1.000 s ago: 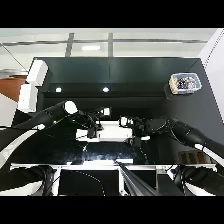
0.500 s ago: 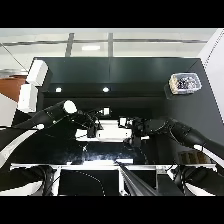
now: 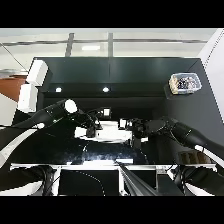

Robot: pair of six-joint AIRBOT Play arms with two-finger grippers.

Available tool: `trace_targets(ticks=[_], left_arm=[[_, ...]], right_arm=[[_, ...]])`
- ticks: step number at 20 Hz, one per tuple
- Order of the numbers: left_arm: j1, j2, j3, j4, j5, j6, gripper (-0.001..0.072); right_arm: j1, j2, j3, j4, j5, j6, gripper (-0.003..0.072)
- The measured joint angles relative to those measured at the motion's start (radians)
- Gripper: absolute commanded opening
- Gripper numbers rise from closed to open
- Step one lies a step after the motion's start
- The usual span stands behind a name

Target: Fold the box and place the chain.

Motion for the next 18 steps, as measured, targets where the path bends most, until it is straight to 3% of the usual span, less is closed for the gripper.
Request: trace_targets(ticks=[12, 18], left_arm=[[-0.001, 0.017, 0.009, 0.048, 0.008, 0.007, 0.0020], [-0.006, 0.017, 0.009, 0.040, 0.027, -0.005, 0.0021]], right_arm=[[0.001, 0.027, 0.011, 0.013, 0.024, 0.002, 0.0612], [0.000, 0.027, 0.011, 0.019, 0.090, 0.002, 0.0603]])
